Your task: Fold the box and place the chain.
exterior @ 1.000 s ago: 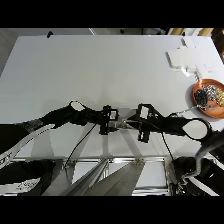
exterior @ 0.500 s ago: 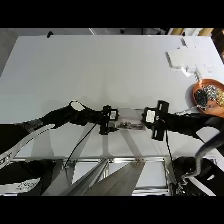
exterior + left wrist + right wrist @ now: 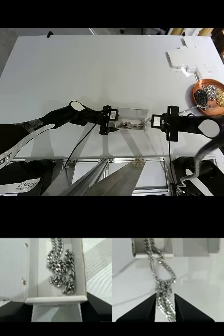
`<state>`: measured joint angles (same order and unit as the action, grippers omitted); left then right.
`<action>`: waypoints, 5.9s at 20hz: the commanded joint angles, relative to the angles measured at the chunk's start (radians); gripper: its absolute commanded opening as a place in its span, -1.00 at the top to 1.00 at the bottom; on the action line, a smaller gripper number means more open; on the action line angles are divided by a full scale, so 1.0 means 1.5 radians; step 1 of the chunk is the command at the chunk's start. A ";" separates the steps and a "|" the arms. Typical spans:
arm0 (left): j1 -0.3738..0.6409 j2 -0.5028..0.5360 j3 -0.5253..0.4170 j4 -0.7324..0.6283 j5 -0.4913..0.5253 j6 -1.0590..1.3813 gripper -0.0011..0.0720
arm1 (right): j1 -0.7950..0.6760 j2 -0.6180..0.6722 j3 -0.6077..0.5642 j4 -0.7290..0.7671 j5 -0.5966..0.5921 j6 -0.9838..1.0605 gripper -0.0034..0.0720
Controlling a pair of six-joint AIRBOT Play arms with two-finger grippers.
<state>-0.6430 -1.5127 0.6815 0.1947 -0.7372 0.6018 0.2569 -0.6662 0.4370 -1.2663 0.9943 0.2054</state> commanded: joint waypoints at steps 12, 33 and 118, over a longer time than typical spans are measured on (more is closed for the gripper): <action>0.001 0.001 0.000 0.000 0.000 0.000 0.23 | 0.016 -0.230 -0.014 0.070 -0.093 -0.100 0.87; 0.000 0.000 0.000 0.000 0.000 0.000 0.23 | 0.021 0.182 0.027 0.448 -0.040 0.053 0.87; 0.000 0.000 0.000 0.000 0.000 0.000 0.23 | -0.003 -0.157 -0.018 0.204 -0.038 -0.103 0.62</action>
<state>-0.6430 -1.5127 0.6815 0.1951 -0.7368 0.6014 0.2527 -0.9012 0.4107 -0.9680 0.9432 0.0555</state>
